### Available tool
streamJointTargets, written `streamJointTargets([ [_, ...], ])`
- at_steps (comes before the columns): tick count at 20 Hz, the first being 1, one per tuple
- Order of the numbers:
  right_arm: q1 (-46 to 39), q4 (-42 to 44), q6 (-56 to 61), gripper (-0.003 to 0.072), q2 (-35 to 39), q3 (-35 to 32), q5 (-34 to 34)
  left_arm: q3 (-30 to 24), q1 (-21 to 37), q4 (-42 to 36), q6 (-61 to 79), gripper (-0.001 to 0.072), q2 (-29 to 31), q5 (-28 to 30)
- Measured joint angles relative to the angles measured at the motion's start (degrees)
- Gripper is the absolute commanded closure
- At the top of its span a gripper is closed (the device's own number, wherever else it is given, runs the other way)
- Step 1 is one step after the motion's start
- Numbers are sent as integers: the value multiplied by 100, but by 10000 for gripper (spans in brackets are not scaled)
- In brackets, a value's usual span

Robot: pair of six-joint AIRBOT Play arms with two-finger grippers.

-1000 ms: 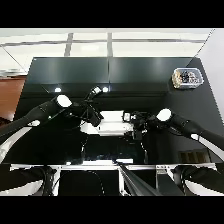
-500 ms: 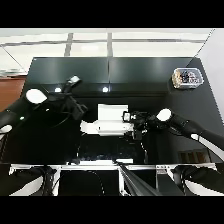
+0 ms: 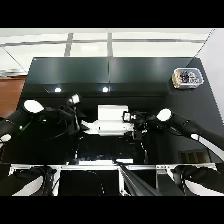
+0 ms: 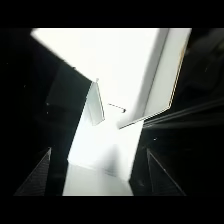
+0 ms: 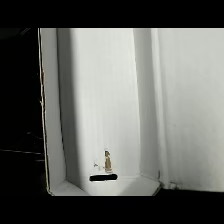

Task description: Fold the box and place the chain.

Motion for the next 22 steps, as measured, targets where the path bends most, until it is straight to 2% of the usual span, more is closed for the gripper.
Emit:
streamJointTargets([
  [2,0,0,0,442,0,0,0,15,-409,249,378,10,-57,463],
  [5,0,0,-2,442,0,0,0,90,-846,407,601,37,-236,828],
  [6,0,0,0,442,0,0,0,107,-968,437,601,81,-297,859],
  [9,0,0,0,442,0,0,0,136,-1202,496,485,328,-424,914],
  [10,0,0,-2,442,0,0,0,140,-1246,518,433,434,-448,916],
  [11,0,0,-2,443,0,0,0,140,-1274,525,393,487,-463,922],
  [16,0,0,-2,442,0,0,0,146,-1340,411,219,488,-509,901],
  [22,0,-2,-2,442,0,0,2,146,-1351,-420,7,489,-723,879],
])
